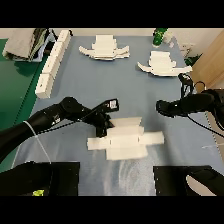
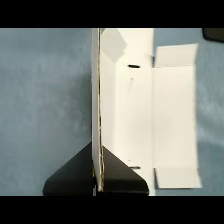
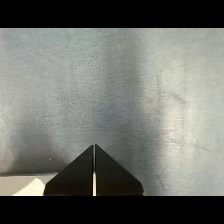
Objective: Fold the box.
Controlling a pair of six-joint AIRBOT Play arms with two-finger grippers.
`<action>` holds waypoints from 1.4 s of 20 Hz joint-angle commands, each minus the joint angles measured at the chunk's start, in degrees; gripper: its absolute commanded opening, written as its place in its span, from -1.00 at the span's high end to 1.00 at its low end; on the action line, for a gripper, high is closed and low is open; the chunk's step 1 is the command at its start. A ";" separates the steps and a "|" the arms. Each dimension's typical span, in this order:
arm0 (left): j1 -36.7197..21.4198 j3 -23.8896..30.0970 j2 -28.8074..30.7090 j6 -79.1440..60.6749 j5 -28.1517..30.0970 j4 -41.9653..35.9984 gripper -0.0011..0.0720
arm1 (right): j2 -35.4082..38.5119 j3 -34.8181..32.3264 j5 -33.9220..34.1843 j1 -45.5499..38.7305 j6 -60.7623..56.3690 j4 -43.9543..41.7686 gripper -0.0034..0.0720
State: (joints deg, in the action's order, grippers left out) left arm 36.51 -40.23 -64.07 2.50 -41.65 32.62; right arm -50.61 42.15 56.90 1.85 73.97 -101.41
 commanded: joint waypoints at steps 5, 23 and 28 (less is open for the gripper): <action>-1.77 -0.76 1.92 -1.68 2.62 0.11 0.93 | -0.04 -0.04 -0.07 0.04 0.00 -0.02 0.87; -1.49 2.62 -1.68 -4.83 -1.49 -1.27 0.93 | -0.04 -0.04 -0.79 0.04 -0.02 -0.24 0.87; -1.49 1.77 -1.99 -4.33 -2.73 -0.31 0.93 | -0.04 -0.04 -0.76 0.04 0.00 -0.46 0.87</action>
